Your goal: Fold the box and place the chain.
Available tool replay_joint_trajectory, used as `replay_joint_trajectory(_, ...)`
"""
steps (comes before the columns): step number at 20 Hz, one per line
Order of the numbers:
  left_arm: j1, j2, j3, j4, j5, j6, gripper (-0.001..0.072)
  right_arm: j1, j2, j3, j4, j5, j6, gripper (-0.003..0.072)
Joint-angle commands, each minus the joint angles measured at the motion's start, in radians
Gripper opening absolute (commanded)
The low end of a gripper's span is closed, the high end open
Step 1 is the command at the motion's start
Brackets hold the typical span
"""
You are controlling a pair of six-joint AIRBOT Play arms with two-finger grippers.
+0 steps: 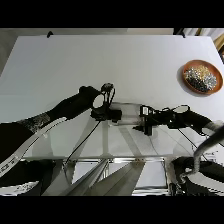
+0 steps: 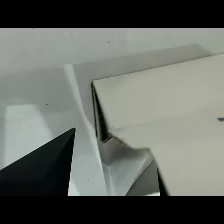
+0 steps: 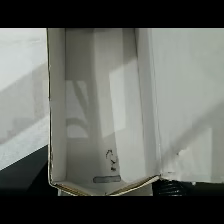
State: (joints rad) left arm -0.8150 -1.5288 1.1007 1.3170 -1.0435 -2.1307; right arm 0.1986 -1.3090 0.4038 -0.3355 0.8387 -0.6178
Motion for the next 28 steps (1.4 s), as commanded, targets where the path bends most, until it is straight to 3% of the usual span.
replay_joint_trajectory(1,-0.014,-0.008,0.004,0.038,0.000,-0.129,0.0534,0.000,0.000,0.000,-0.001,0.000,0.000,0.0412)
replay_joint_trajectory(4,-0.037,-0.011,0.004,0.069,0.004,-0.169,0.0530,0.000,0.000,0.000,-0.001,0.000,0.000,0.0412)
replay_joint_trajectory(6,-0.059,-0.011,0.004,0.094,0.017,-0.171,0.0483,0.000,0.000,0.000,-0.001,0.000,0.000,0.0412)
replay_joint_trajectory(12,-0.093,-0.032,0.004,0.095,0.025,-0.189,0.0479,0.000,0.000,0.000,-0.001,0.000,0.000,0.0412)
replay_joint_trajectory(14,-0.100,-0.037,0.005,0.097,0.026,-0.189,0.0380,0.000,0.000,0.000,-0.001,0.000,0.000,0.0412)
replay_joint_trajectory(15,-0.101,-0.039,0.005,0.098,0.025,-0.189,0.0378,0.000,0.000,0.000,-0.001,0.000,0.000,0.0412)
replay_joint_trajectory(20,-0.104,-0.039,0.005,0.111,0.021,-0.188,0.0125,0.000,0.000,0.000,-0.001,0.000,0.000,0.0412)
replay_joint_trajectory(21,-0.104,-0.039,0.005,0.113,0.021,-0.188,0.0117,0.000,0.000,0.000,-0.001,0.000,0.000,0.0412)
replay_joint_trajectory(22,-0.104,-0.039,0.005,0.113,0.021,-0.189,0.0024,0.000,0.000,0.000,-0.001,0.000,0.000,0.0412)
replay_joint_trajectory(23,-0.104,-0.039,0.005,0.113,0.022,-0.188,0.0004,0.000,0.000,0.000,-0.001,0.000,0.000,0.0412)
replay_joint_trajectory(27,-0.104,-0.039,0.005,0.113,0.022,-0.188,0.0008,0.000,0.000,0.000,-0.001,0.000,0.000,0.0412)
replay_joint_trajectory(28,-0.104,-0.039,0.005,0.113,0.022,-0.185,0.0084,0.000,0.000,0.000,-0.001,0.000,0.000,0.0412)
